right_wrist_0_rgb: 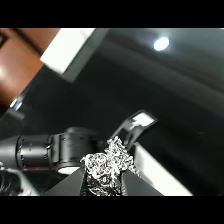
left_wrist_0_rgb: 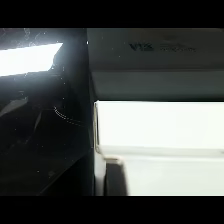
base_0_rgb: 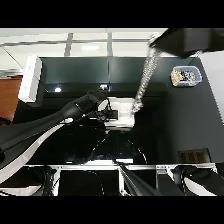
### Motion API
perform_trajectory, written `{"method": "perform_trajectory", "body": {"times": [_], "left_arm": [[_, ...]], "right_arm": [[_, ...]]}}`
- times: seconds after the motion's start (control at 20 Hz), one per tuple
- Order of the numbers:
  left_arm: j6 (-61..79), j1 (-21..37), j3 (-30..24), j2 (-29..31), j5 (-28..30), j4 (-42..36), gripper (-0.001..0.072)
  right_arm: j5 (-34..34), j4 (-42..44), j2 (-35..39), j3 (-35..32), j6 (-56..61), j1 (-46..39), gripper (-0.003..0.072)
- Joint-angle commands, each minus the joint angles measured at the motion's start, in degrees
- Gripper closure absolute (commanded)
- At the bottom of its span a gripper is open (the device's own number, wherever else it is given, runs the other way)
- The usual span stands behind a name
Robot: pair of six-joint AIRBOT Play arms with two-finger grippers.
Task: Fold the box and place the chain.
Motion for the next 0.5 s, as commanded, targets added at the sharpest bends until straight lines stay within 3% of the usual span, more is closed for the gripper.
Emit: {"method": "perform_trajectory", "body": {"times": [0.0, 0.25, 0.45], "left_arm": [[0.0, 0.0, 0.0, 0.0, 0.0, 0.0, 0.0687], [0.0, 0.0, 0.0, 0.0, 0.0, 0.0, 0.0687], [0.0, 0.0, 0.0, 0.0, 0.0, 0.0, 0.0686]], "right_arm": [[-2.4, -1.2, -1.7, -5.4, -0.4, 5.0, 0.0678], [-10.6, -4.5, -1.7, -24.4, -0.3, 5.3, 0.0678], [-16.5, -1.1, -1.7, -34.5, -0.4, 5.3, 0.0678]]}}
